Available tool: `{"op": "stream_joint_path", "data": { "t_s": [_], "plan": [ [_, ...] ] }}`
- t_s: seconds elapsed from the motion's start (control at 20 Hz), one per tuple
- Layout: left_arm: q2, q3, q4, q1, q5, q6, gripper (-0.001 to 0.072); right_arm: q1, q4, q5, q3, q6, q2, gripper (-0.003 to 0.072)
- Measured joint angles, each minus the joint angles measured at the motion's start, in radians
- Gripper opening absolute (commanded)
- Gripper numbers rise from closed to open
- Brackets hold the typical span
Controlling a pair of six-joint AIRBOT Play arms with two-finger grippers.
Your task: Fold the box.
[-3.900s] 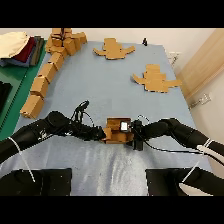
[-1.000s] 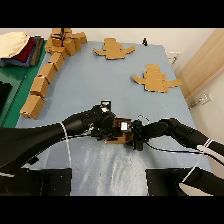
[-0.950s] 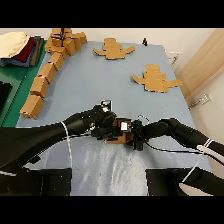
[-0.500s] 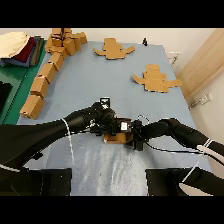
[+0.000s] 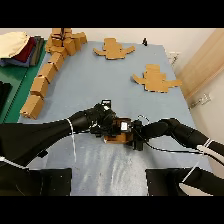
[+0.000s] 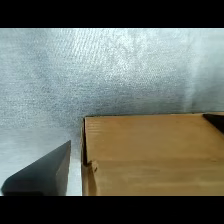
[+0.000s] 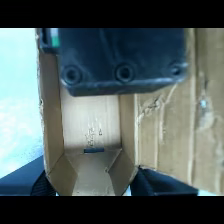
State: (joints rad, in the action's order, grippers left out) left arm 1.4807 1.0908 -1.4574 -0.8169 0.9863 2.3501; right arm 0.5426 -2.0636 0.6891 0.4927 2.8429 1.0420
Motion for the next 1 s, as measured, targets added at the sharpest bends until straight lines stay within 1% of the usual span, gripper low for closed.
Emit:
{"op": "stream_joint_path", "data": {
  "t_s": [0.05,0.1,0.2,0.25,0.3,0.35,0.4,0.8,0.85,0.9,0.95,1.0],
  "plan": [
    [0.003,0.0,0.001,0.0,0.001,-0.008,0.0319,0.0,0.0,0.0,0.0,0.0,0.0,0.0585],
    [0.005,0.0,0.002,0.0,0.002,-0.014,0.0285,0.0,0.0,0.0,0.0,0.0,0.0,0.0585],
    [0.009,0.0,0.002,0.0,0.006,-0.021,0.0278,0.0,0.0,0.0,0.0,0.0,0.0,0.0585],
    [0.012,0.002,0.003,0.0,0.008,-0.024,0.0102,0.0,0.0,0.0,0.0,0.0,0.0,0.0585],
    [0.016,0.002,0.004,0.0,0.008,-0.025,0.0043,0.0,0.0,0.0,0.0,0.0,0.0,0.0585],
    [0.02,0.003,0.004,0.0,0.014,-0.026,0.0042,0.0,-0.001,0.003,0.0,0.0,0.0,0.0585],
    [0.022,0.004,0.005,0.0,0.015,-0.027,0.0015,0.001,0.0,0.003,0.0,0.0,0.0,0.0585],
    [0.031,0.011,0.013,0.0,0.045,-0.028,0.0016,0.0,0.0,0.001,0.0,0.0,0.0,0.0585],
    [0.031,0.011,0.014,0.0,0.05,-0.028,0.0017,0.001,0.0,0.001,0.0,0.0,0.0,0.0585],
    [0.031,0.011,0.015,0.0,0.057,-0.028,0.0089,0.002,-0.001,0.002,0.0,0.0,0.0,0.0585],
    [0.031,0.011,0.016,0.0,0.064,-0.032,0.0346,0.002,0.0,0.0,0.0,0.0,0.0,0.0585],
    [0.03,0.011,0.011,0.0,0.082,-0.035,0.0415,0.0,0.0,-0.003,0.0,0.0,0.0,0.0585]
  ]
}}
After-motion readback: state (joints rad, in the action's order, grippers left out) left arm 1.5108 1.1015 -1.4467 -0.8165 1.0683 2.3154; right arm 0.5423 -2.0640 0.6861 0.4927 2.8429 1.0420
